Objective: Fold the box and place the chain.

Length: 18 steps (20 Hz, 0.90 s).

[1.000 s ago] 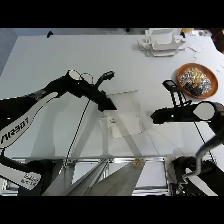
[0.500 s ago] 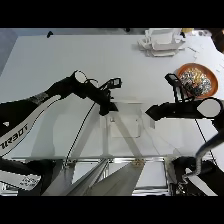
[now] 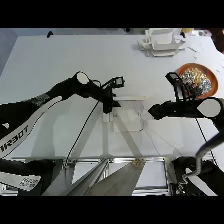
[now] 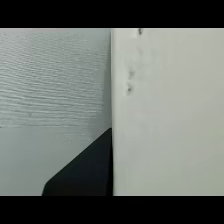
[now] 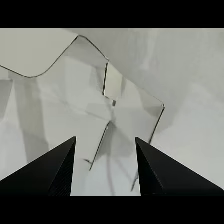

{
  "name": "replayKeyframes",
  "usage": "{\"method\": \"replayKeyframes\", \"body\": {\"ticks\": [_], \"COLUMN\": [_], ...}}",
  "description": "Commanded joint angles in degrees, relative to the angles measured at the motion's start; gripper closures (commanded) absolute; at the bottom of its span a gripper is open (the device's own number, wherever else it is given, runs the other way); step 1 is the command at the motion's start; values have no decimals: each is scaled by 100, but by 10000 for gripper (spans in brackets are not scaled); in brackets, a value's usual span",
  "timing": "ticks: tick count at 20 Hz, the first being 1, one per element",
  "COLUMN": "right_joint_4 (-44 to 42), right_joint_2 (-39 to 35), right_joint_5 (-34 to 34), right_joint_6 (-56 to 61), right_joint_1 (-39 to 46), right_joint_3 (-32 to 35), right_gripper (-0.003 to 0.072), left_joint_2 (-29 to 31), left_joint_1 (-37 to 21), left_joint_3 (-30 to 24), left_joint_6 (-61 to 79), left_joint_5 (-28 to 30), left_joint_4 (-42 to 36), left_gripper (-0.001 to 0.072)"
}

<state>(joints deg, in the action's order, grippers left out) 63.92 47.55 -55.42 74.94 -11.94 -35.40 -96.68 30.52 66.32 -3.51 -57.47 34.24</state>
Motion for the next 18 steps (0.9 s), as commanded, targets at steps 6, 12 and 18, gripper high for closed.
{"method": "replayKeyframes", "body": {"ticks": [6, 12, 18], "right_joint_4": [7, 7, 11], "right_joint_2": [-4, -4, -4], "right_joint_5": [-94, -109, -103], "right_joint_6": [2, 0, -4], "right_joint_1": [-2, -2, -2], "right_joint_3": [-2, -2, 0], "right_gripper": [268, 268, 268], "left_joint_2": [772, 654, 533], "left_joint_1": [157, 160, 160], "left_joint_3": [-1204, -1204, -1204], "left_joint_6": [627, 1130, 1126], "left_joint_5": [824, 796, 807], "left_joint_4": [-173, -236, -229], "left_gripper": [711, 709, 709]}}
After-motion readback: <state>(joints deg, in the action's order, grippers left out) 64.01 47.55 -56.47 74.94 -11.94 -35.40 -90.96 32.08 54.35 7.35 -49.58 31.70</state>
